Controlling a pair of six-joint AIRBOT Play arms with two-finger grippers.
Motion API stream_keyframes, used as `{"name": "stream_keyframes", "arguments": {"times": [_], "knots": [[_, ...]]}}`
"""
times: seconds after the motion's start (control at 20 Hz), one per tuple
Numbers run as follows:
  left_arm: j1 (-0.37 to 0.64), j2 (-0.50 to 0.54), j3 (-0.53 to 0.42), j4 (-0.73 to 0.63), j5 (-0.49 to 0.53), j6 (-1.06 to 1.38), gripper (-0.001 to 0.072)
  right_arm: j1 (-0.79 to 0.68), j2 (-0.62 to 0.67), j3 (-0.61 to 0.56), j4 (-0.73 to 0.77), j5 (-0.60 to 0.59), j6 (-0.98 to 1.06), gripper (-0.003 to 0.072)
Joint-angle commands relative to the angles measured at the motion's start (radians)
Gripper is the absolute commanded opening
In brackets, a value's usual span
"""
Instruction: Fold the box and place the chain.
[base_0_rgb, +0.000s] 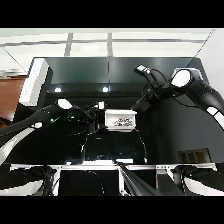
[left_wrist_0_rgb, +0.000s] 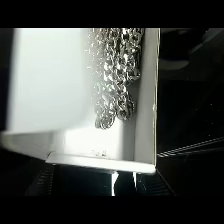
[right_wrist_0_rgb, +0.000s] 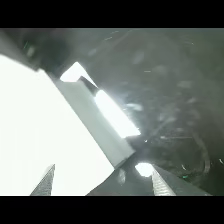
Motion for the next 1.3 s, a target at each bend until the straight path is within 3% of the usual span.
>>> {"name": "stream_keyframes", "arguments": {"times": [0.0, 0.2, 0.7, 1.25], "knots": [[0.000, -0.001, 0.001, 0.001, 0.007, 0.000, 0.0460, 0.039, 0.000, -0.001, 0.008, 0.076, -0.285, 0.0720], [0.000, -0.001, 0.001, 0.001, 0.005, 0.000, 0.0460, 0.088, -0.008, -0.029, 0.008, 0.010, -0.341, 0.0720], [0.000, -0.001, 0.001, 0.001, 0.002, 0.000, 0.0461, 0.111, -0.009, -0.040, 0.022, 0.064, -0.333, 0.0720], [0.000, -0.001, 0.001, 0.001, 0.002, 0.000, 0.0461, 0.111, -0.008, -0.080, 0.019, 0.005, -0.333, 0.0720]]}}
